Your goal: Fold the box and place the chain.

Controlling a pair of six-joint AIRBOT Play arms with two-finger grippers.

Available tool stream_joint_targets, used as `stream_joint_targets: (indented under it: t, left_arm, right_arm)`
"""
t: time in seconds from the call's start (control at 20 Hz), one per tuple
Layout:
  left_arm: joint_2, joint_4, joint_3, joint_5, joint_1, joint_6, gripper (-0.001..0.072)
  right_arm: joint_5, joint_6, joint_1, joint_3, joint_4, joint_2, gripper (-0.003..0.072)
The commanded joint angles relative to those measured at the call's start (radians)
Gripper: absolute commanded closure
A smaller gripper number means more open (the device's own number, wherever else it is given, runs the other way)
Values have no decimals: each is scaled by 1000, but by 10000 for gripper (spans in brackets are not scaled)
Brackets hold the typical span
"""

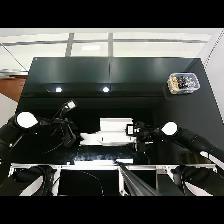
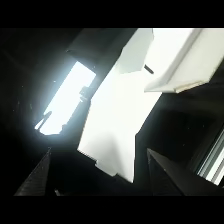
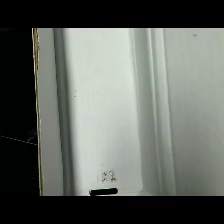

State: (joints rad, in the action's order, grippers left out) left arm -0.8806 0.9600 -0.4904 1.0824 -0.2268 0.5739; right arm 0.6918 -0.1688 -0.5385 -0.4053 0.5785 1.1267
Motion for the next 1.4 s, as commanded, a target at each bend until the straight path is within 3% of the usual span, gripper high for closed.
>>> stream_joint_targets:
  t: [0.0, 0.1, 0.25, 0.55, 0.8, 0.85, 0.95, 1.0, 1.1, 1.25, 1.35]
  left_arm:
    - [1, 15, 0, 5, -41, -251, 15]
    - [1, -5, 0, -68, -118, -370, 15]
    - [-8, -9, 0, -255, -240, -368, 16]
    - [-124, -20, 0, -282, -353, -363, 21]
    - [-179, -116, 0, -397, -403, -363, 24]
    - [-185, -126, 0, -397, -407, -363, 74]
    - [-185, -131, 0, -382, -406, -363, 327]
    - [-185, -130, 0, -374, -406, -364, 382]
    - [-185, -131, 0, -365, -406, -364, 445]
    - [-185, -134, 0, -364, -406, -364, 446]
    - [-185, -145, 0, -366, -407, -364, 525]
  right_arm:
    - [0, 1, 0, 1, -1, 0, 200]
    - [0, 0, 0, 1, -1, 0, 200]
    - [0, 1, 0, 1, -1, 0, 200]
    - [0, 1, 0, 1, -1, 0, 200]
    - [0, 1, 0, 1, -1, 0, 200]
    - [0, 0, 0, 1, -1, 0, 200]
    - [0, 0, 0, 0, -1, 0, 200]
    - [0, 1, 0, 1, -1, 0, 200]
    - [0, 1, 0, 1, -1, 0, 200]
    - [0, 0, 0, 1, -1, 0, 200]
    - [0, 1, 0, 1, -1, 0, 200]
